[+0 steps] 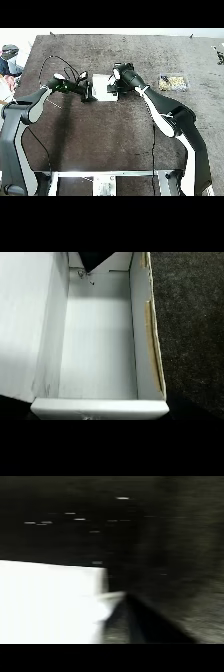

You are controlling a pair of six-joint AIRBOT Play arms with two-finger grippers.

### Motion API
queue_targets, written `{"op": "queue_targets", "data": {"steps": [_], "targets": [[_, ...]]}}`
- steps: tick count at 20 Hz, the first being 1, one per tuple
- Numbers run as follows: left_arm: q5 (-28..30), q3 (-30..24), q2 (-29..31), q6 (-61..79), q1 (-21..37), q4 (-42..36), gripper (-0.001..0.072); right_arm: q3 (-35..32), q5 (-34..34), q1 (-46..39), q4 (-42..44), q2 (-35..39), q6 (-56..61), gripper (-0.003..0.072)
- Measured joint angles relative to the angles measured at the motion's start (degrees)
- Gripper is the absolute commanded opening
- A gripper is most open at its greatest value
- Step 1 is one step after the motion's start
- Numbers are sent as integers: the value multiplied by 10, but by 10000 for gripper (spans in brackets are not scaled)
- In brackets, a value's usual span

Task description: Fold the box and place the chain.

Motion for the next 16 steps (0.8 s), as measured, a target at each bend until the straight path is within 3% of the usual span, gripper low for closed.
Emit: {"op": "queue_targets", "data": {"steps": [11,16], "targets": [[0,0,0,0,0,0,519,0,13,-5,21,56,-28,367],[0,0,0,0,0,0,519,0,19,-27,19,99,-113,366]]}}
